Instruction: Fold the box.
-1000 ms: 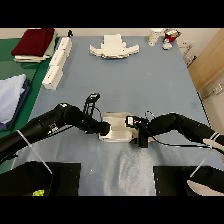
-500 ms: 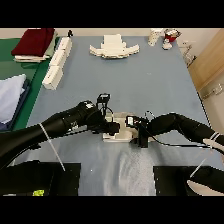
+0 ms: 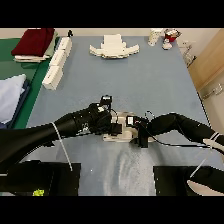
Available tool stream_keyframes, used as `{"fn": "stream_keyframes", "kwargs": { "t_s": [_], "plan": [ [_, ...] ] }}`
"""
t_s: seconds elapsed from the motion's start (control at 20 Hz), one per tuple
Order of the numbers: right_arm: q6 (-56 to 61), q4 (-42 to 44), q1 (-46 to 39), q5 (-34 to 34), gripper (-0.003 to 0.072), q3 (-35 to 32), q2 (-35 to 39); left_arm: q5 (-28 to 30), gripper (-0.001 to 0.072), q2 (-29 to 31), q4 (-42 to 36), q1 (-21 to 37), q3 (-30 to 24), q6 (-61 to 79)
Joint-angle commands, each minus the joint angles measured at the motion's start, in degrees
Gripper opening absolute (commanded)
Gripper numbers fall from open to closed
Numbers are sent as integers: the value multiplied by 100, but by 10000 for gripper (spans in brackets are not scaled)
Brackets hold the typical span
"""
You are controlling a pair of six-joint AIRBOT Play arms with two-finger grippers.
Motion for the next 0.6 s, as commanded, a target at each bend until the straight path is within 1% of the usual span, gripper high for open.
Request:
{"fn": "stream_keyframes", "kwargs": {
  "t_s": [0.0,0.1,0.3,0.35,0.4,0.45,0.55],
  "plan": [
    [-4,0,4,0,504,4,2,-444,403,-271,243,-35,212,-170],
    [-4,0,4,2,504,2,2,-481,402,-380,240,-33,234,-173],
    [-4,2,4,2,505,4,2,-492,402,-396,240,-33,234,-173],
    [-4,0,4,2,505,4,0,-494,335,-396,240,-33,234,-186],
    [-4,0,4,2,504,4,2,-481,90,-396,238,-33,234,-179],
    [-4,2,4,2,505,4,0,-393,22,-396,234,-35,236,-175],
    [-4,0,4,0,504,4,0,-286,14,-396,216,-33,236,-177]
  ]
}}
